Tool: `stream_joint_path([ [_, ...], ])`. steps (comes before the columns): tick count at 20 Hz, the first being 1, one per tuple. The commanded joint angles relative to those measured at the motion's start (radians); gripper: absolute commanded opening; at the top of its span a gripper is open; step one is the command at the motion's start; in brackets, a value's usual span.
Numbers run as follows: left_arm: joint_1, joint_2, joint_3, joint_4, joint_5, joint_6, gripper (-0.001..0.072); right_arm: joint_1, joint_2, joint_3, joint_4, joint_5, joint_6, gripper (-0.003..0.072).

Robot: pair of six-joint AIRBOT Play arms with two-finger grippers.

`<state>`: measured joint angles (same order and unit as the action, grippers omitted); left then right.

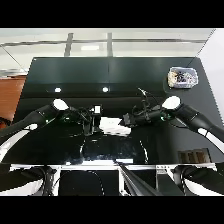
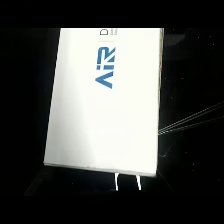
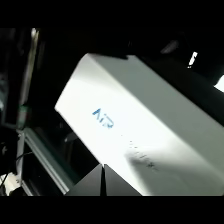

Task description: Fold the box and place the chain.

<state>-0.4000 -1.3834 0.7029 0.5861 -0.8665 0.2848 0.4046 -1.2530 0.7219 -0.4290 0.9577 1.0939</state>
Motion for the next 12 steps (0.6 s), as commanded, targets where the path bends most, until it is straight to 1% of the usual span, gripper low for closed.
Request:
stream_joint_path([
  [1,-0.001,-0.001,0.001,0.000,-0.002,0.000,0.0398,0.003,-0.044,-0.033,-0.003,-0.055,0.010,0.0014],
  [3,-0.001,-0.001,0.001,0.000,-0.002,-0.001,0.0398,0.003,-0.072,-0.033,-0.010,-0.058,0.010,0.0014],
  [6,-0.001,0.000,0.001,-0.007,-0.002,0.000,0.0398,0.003,-0.076,-0.033,-0.018,-0.076,0.009,0.0015],
  [8,0.000,0.000,0.001,-0.054,-0.005,0.000,0.0398,0.002,-0.075,-0.028,-0.014,-0.052,-0.007,0.0014],
  [9,-0.001,0.000,0.001,-0.077,-0.005,0.000,0.0398,-0.003,-0.075,-0.013,-0.009,-0.002,-0.042,0.0014],
  [12,0.002,0.000,0.005,-0.105,-0.001,-0.001,0.0397,-0.070,-0.041,0.068,-0.027,0.212,-0.106,0.0014],
])
